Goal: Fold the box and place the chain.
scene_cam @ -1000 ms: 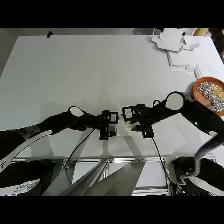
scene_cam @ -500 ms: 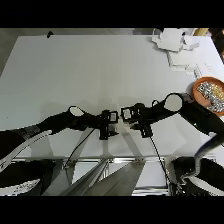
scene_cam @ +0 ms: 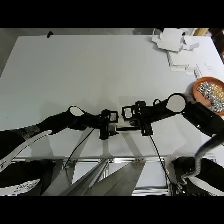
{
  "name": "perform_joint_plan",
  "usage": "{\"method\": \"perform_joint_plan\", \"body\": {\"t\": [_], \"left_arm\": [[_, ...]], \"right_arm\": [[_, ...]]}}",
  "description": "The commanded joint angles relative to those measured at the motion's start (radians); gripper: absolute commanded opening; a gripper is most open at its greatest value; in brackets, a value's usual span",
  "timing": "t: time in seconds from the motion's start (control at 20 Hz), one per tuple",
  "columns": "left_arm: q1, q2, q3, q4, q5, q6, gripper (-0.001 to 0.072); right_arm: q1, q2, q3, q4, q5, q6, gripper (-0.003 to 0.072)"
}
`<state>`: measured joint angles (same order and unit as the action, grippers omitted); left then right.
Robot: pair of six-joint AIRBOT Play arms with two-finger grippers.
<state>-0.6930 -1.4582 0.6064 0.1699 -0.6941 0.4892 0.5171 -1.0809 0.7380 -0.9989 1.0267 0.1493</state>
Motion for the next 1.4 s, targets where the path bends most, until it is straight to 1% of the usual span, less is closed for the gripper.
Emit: {"method": "perform_joint_plan", "body": {"t": [0.0, 0.15, 0.2, 0.25, 0.35, 0.4, 0.55, 0.6, 0.65, 0.7, 0.9, 1.05, 1.35], "left_arm": [[0.0, 0.001, 0.0, 0.002, -0.002, 0.0, 0.0273], [0.0, 0.001, 0.0, 0.002, -0.002, 0.0, 0.0273], [0.0, 0.001, 0.0, 0.002, -0.002, 0.001, 0.0273], [0.0, 0.001, 0.0, 0.002, -0.002, 0.001, 0.0273], [0.0, 0.001, 0.0, 0.002, -0.002, 0.001, 0.0273], [0.0, 0.001, 0.0, 0.002, -0.002, 0.001, 0.0273], [0.0, 0.001, 0.0, 0.002, -0.002, 0.001, 0.0273], [0.0, 0.001, 0.0, 0.002, -0.002, 0.001, 0.0273], [0.0, 0.001, 0.0, 0.002, -0.002, 0.001, 0.0273], [0.0, 0.001, 0.0, 0.002, -0.002, 0.001, 0.0273], [0.0, 0.001, 0.0, 0.002, -0.002, 0.001, 0.0273], [0.0, 0.001, 0.0, 0.002, -0.002, 0.001, 0.0273], [0.0, 0.001, 0.0, 0.002, -0.002, 0.001, 0.0273]], "right_arm": [[0.001, -0.014, -0.012, -0.008, 0.04, 0.0, 0.0138], [0.001, -0.014, -0.029, 0.006, 0.084, 0.0, 0.0145], [0.001, -0.014, -0.031, 0.018, 0.083, 0.0, 0.0178], [0.001, -0.014, -0.033, 0.035, 0.083, 0.0, 0.0234], [0.001, -0.013, -0.034, 0.068, 0.084, 0.0, 0.0321], [0.001, -0.009, -0.034, 0.076, 0.084, 0.0, 0.0332], [0.001, 0.03, -0.034, 0.08, 0.083, 0.0, 0.033], [0.001, 0.045, -0.034, 0.08, 0.083, 0.0, 0.0293], [0.001, 0.057, -0.034, 0.079, 0.084, 0.0, 0.0179], [0.001, 0.06, -0.034, 0.078, 0.083, 0.0, 0.0031], [0.001, 0.02, -0.048, 0.055, 0.035, 0.0, 0.0024], [0.001, -0.019, -0.058, 0.053, 0.042, 0.001, 0.0024], [0.001, -0.028, -0.06, 0.053, 0.027, 0.0, 0.0024]]}}
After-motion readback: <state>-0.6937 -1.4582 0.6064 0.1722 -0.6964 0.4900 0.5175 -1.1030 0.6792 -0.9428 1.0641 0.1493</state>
